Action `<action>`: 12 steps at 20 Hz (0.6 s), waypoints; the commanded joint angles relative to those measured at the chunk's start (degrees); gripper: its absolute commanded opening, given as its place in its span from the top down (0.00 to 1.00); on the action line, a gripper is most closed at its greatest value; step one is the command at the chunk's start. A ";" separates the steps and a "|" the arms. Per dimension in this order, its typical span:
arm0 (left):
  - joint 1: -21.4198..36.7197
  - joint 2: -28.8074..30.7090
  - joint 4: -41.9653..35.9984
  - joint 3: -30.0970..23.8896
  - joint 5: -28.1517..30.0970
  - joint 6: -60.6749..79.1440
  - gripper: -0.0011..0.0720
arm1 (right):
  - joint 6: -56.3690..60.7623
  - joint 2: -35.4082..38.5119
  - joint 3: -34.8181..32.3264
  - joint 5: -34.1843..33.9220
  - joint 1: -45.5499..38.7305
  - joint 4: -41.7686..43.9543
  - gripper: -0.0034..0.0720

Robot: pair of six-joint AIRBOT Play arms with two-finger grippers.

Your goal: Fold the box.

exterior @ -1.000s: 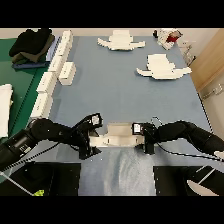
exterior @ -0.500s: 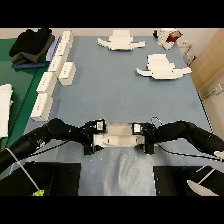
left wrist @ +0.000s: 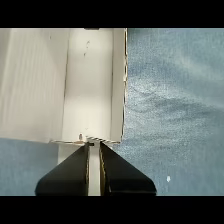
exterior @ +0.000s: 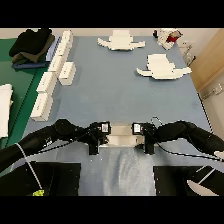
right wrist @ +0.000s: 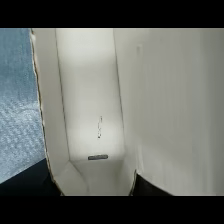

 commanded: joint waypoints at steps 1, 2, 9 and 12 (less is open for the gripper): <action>-0.90 -2.14 -1.81 1.33 1.99 1.44 0.84 | -0.02 -0.02 0.04 0.00 0.02 0.02 0.29; -0.90 -2.45 -1.84 1.64 1.99 1.42 0.84 | -0.02 -0.02 0.04 0.00 0.02 0.02 0.29; -0.90 -2.89 -3.10 1.79 1.49 1.38 0.65 | -0.02 -0.02 0.04 0.00 0.02 0.02 0.29; -0.90 -2.89 -3.10 1.79 0.31 1.33 0.31 | -0.02 -0.02 0.04 0.02 0.02 0.02 0.29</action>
